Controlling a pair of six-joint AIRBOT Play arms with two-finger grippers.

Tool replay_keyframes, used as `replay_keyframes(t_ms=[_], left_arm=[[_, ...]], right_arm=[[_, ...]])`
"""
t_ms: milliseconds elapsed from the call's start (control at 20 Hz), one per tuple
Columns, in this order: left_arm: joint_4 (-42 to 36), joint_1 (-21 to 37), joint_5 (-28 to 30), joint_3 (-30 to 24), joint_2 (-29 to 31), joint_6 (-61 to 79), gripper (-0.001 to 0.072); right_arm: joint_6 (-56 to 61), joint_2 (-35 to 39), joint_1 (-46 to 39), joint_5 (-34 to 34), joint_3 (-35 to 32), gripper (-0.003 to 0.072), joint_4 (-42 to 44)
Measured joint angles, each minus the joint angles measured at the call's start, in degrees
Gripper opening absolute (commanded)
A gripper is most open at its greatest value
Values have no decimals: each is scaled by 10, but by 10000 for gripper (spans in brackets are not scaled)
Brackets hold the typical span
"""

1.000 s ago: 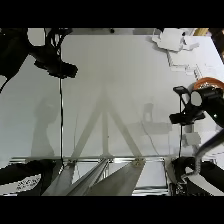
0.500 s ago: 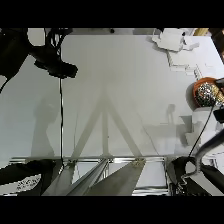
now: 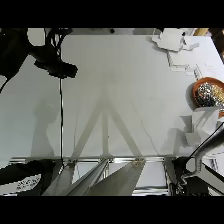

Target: Fold the box and place the chain.

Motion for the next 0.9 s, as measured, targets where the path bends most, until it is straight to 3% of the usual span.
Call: replay_keyframes(t_ms=[300, 450, 500, 650, 900], left_arm=[[0, 0, 0, 0, 0, 0, 9], [0, 0, 0, 0, 0, 0, 9], [0, 0, 0, 0, 0, 0, 9], [0, 0, 0, 0, 0, 0, 9], [0, 0, 0, 0, 0, 0, 9]], right_arm=[[-9, -43, -30, -45, 0, 359, -1], [-10, -64, -26, -56, 0, 77, 0], [-10, -67, -20, -59, 0, 17, 0], [-16, -71, 16, -44, 0, 16, 1], [-19, -30, 126, 41, 0, 16, 33]])
